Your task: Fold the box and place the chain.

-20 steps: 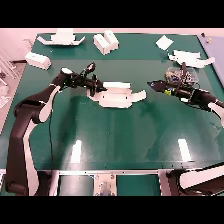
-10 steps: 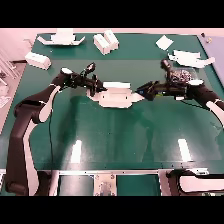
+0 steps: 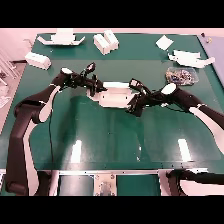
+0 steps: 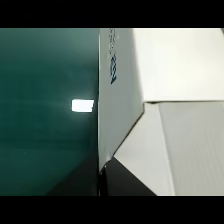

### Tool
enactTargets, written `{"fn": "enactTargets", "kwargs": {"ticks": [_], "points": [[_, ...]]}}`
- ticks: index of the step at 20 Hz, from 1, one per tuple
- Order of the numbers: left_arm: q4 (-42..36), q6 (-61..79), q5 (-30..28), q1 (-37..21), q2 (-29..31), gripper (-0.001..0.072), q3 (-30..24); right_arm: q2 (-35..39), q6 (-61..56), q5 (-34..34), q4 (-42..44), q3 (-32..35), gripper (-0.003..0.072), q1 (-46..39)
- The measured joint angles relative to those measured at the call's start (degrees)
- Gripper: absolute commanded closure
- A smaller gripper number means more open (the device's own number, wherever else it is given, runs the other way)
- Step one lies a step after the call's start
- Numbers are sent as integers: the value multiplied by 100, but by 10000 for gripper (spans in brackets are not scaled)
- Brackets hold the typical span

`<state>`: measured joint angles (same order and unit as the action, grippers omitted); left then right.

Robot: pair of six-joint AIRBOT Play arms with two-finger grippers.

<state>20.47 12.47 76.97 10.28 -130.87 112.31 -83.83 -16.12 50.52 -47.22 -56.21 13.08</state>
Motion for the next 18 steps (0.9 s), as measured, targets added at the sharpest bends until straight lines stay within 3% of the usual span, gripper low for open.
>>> {"fn": "enactTargets", "kwargs": {"ticks": [7, 18], "points": [[0, 0, 0, 0, -2, 687, 0, -63, 4, -990, -334, 66, 171, 232], [-2, -2, 0, 0, 0, 687, 0, -251, 197, -1386, -330, 85, 172, 444]]}}
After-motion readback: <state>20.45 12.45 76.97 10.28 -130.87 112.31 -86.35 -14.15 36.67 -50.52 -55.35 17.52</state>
